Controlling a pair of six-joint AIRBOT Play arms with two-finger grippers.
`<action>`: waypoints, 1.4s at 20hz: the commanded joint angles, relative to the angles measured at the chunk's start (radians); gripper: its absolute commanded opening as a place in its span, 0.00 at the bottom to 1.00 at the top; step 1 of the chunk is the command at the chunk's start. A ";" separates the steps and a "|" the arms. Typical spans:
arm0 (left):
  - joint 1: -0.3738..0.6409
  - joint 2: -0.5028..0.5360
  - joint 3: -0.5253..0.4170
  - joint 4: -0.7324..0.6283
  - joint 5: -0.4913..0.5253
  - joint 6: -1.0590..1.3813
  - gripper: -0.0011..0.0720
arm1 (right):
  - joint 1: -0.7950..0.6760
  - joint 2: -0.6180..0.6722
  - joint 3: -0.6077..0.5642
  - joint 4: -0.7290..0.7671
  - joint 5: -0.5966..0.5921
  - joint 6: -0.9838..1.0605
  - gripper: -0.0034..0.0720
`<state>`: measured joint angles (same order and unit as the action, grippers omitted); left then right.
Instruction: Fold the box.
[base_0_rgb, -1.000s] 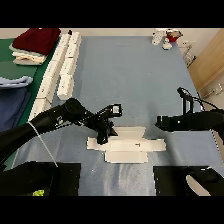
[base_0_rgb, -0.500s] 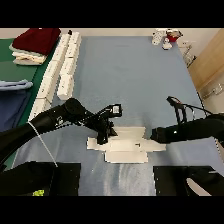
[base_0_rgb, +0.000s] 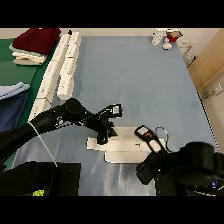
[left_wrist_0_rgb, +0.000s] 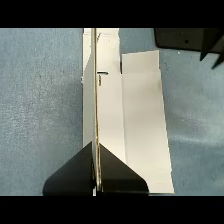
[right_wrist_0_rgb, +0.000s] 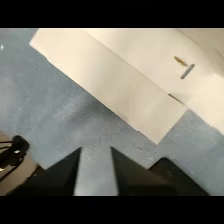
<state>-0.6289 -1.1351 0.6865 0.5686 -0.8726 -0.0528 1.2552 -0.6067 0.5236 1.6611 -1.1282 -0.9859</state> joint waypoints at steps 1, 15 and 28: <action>-0.001 0.000 0.001 0.000 0.002 0.000 0.03 | 0.228 -0.127 0.001 -0.320 0.052 0.032 1.00; -0.001 0.000 0.001 0.000 0.001 0.000 0.03 | 0.227 -0.335 0.001 -0.547 0.065 0.005 0.99; -0.001 0.000 0.001 0.000 0.001 0.001 0.03 | 0.252 -0.306 0.000 -0.444 0.066 -0.063 0.99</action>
<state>-0.6296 -1.1351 0.6865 0.5686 -0.8715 -0.0525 1.5070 -0.8944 0.5247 1.2289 -1.0630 -1.0306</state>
